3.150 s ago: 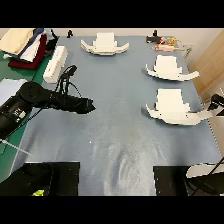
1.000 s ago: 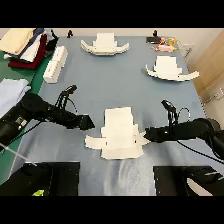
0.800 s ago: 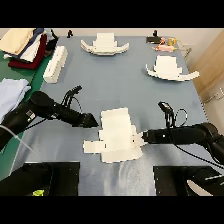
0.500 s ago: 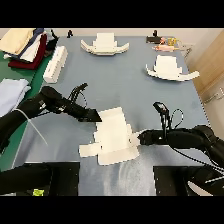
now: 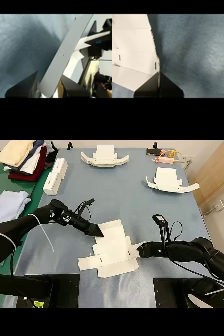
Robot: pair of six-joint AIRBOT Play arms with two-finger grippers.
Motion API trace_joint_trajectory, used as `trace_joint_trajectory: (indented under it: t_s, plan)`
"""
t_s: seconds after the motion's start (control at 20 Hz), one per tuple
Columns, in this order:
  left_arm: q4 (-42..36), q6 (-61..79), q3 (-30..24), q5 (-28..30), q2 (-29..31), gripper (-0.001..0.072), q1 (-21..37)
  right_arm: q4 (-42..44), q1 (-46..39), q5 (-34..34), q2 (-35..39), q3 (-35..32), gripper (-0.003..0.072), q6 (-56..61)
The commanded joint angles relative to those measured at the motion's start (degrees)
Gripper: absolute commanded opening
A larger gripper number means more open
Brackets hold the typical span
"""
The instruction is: Fold the box.
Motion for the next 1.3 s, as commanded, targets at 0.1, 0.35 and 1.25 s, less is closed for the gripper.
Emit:
trace_joint_trajectory:
  t_s: [0.1, 0.35, 1.25]
  plan:
    - [-2.4, 3.6, 0.1, -2.9, -0.7, 0.0350, -1.3, -0.2, 0.1, 0.1, 0.0, 0.0, 0.0004, 0.0]
    - [-2.4, 5.0, 0.1, -3.9, -0.7, 0.0040, -1.6, -0.2, 0.1, 0.1, 0.0, 0.0, 0.0003, 0.0]
    - [-2.8, 21.5, 6.1, 3.1, 6.6, 0.0011, -3.4, -45.8, -1.3, -1.5, 0.0, 6.4, 0.0395, 10.7]
